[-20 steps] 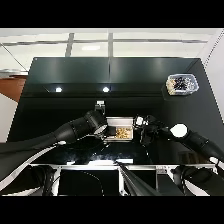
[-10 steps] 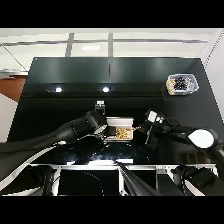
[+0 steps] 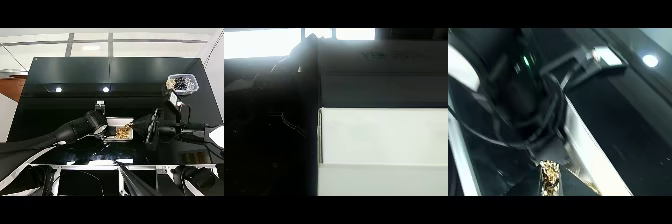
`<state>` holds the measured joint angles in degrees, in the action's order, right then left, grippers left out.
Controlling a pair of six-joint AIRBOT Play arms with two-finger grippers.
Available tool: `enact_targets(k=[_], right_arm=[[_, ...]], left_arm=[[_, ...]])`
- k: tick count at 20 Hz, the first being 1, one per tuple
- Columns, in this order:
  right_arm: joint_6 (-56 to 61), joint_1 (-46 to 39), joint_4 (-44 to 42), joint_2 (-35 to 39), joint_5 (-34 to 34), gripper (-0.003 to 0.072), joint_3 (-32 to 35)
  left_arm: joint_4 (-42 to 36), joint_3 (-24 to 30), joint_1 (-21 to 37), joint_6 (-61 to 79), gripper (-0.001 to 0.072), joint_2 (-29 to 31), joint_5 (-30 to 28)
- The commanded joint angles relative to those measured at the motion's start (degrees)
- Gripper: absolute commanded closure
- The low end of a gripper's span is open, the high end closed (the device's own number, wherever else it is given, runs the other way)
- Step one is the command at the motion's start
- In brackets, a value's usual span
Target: Fold the box and place the chain.
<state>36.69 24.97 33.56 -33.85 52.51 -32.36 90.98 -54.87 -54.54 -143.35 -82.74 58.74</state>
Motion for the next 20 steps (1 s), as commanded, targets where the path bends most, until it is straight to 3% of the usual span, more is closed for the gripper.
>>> enact_targets(k=[1, 8, 9, 10, 11, 15, 20], right_arm=[[0.90, 0.02, -4.13, -1.68, 0.00, 0.0648, -0.39], [1.25, 0.02, -1.70, -10.64, 3.04, 0.0621, -0.39], [1.25, 0.02, 0.09, -10.64, 2.64, 0.0375, -0.42], [1.25, 0.00, 1.51, -10.60, 2.73, 0.0226, -0.42], [1.25, -0.02, 3.34, -10.58, 2.82, 0.0190, -0.42], [1.29, -2.47, 8.52, -10.58, 4.59, 0.0190, -0.48], [4.20, -9.99, 8.48, -10.58, 6.67, 0.0190, -0.48]], left_arm=[[0.02, -0.02, -0.04, 0.00, 0.0678, 0.00, -0.02], [0.02, -0.02, -0.04, 0.00, 0.0678, 0.00, 0.00], [0.02, -0.02, -0.04, 0.00, 0.0678, 0.00, 0.00], [0.02, -0.02, -0.04, 0.00, 0.0678, 0.00, 0.00], [0.02, -0.02, -0.04, 0.00, 0.0678, 0.00, -0.02], [0.02, -0.02, -0.04, 0.00, 0.0678, 0.00, 0.00], [0.02, -0.02, -0.04, 0.00, 0.0678, 0.00, -0.02]])
